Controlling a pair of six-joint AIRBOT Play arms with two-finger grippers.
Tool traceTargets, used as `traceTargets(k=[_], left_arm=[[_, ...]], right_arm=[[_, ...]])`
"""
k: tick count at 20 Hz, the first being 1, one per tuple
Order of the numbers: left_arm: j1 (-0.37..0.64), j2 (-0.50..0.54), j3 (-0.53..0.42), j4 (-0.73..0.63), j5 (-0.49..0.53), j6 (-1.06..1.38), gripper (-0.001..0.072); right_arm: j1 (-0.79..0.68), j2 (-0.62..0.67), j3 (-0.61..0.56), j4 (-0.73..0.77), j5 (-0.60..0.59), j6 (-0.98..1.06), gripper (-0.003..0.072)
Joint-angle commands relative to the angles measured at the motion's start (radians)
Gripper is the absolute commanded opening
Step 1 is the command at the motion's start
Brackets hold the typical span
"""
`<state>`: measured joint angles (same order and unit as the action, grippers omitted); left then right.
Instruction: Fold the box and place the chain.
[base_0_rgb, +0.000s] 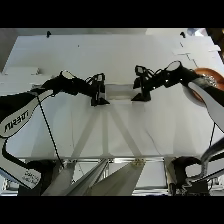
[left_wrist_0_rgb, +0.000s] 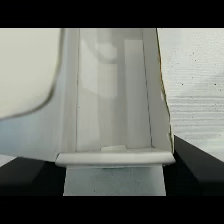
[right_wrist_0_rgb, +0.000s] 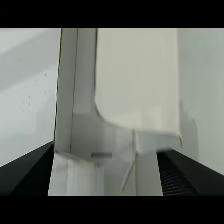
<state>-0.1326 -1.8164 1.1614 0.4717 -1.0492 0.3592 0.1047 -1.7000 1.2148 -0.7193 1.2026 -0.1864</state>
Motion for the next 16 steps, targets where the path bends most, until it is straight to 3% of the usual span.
traceTargets(k=[1, 2, 3, 4, 5, 8, 12, 16], left_arm=[[0.001, 0.000, 0.000, 0.000, 0.002, 0.000, 0.0215], [0.001, 0.000, 0.000, 0.000, 0.002, 0.000, 0.0215], [0.001, 0.000, 0.000, 0.000, 0.001, 0.000, 0.0215], [0.001, 0.000, 0.000, 0.000, 0.002, 0.000, 0.0215], [0.001, 0.000, 0.000, 0.000, 0.002, 0.000, 0.0215], [0.001, 0.000, 0.000, 0.000, 0.002, 0.000, 0.0215], [0.001, 0.000, 0.000, 0.000, 0.002, 0.000, 0.0215], [0.001, 0.000, 0.000, 0.000, 0.002, 0.000, 0.0215]], right_arm=[[-0.050, 0.066, 0.001, -0.068, 0.066, 0.099, 0.0660], [-0.061, 0.081, 0.001, -0.069, 0.109, 0.127, 0.0598], [-0.063, 0.093, 0.001, -0.069, 0.151, 0.149, 0.0431], [-0.062, 0.102, 0.001, -0.066, 0.201, 0.163, 0.0122], [-0.054, 0.106, 0.001, -0.048, 0.248, 0.163, 0.0011], [0.006, 0.106, 0.001, 0.021, 0.208, 0.248, 0.0011], [0.123, 0.106, 0.001, 0.032, -0.071, 0.386, 0.0006], [0.123, 0.105, 0.001, 0.249, -0.293, 0.418, 0.0003]])
